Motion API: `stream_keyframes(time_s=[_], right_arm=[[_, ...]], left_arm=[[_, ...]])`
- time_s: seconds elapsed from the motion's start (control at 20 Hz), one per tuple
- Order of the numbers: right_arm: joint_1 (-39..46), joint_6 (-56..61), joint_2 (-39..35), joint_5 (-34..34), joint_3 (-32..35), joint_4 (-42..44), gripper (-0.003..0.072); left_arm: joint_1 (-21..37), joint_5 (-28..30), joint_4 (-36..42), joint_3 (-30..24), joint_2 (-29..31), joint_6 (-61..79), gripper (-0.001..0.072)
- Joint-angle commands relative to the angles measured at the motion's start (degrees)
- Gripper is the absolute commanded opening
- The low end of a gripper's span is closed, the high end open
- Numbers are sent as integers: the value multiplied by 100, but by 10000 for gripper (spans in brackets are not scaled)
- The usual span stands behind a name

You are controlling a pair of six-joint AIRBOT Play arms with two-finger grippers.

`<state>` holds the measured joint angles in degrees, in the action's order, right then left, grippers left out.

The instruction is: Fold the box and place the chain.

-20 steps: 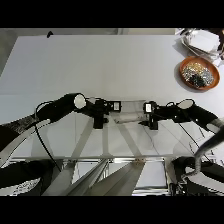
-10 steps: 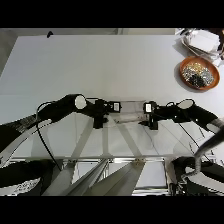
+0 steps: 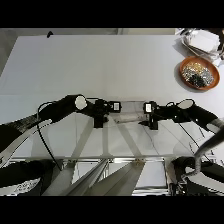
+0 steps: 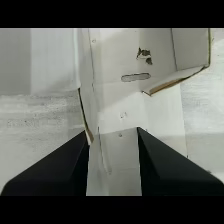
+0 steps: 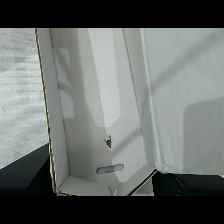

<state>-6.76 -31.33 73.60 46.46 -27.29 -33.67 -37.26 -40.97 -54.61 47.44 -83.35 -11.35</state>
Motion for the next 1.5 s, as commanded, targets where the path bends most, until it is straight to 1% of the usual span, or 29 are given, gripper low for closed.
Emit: stream_keyframes(time_s=[0.0, 0.2, 0.5, 0.55, 0.6, 0.65, 0.85, 0.9, 0.95, 1.0, 1.15, 1.2, 1.45], right_arm=[[4, -2, -4, 2, 2, 0, 457], [4, -2, -4, 2, 2, 0, 457], [4, -2, -4, 2, 2, 0, 457], [4, -2, -4, 4, 2, 0, 457], [4, -2, -4, 4, 2, 0, 457], [4, -2, -4, 2, 2, 0, 457], [4, -2, -4, 2, 2, 0, 457], [4, -2, -4, 4, 2, 0, 457], [4, -2, -4, 2, 2, 0, 457], [4, -2, -4, 2, 2, 0, 457], [4, -2, -4, 4, 2, 0, 457], [4, -2, -4, 2, 2, 0, 457], [4, -2, -4, 2, 2, 0, 457]], left_arm=[[-37, 68, 20, 2, -2, 9, 314], [-107, 24, 151, 2, 28, 396, 311], [-87, -26, 114, 2, 271, 389, 311], [-87, -57, 111, 0, 271, 389, 306], [-90, -122, 114, 0, 271, 393, 260], [-103, -184, 116, 2, 271, 396, 250], [-125, -249, 216, 0, 271, 509, 249], [-146, -254, 315, 2, 271, 662, 237], [-181, -236, 457, 2, 271, 874, 170], [-212, -170, 586, 2, 271, 1067, 131], [-249, 293, 802, 2, 271, 1178, 132], [-249, 367, 809, 2, 271, 1178, 132], [-291, 389, 1047, 2, 269, 1178, 131]])
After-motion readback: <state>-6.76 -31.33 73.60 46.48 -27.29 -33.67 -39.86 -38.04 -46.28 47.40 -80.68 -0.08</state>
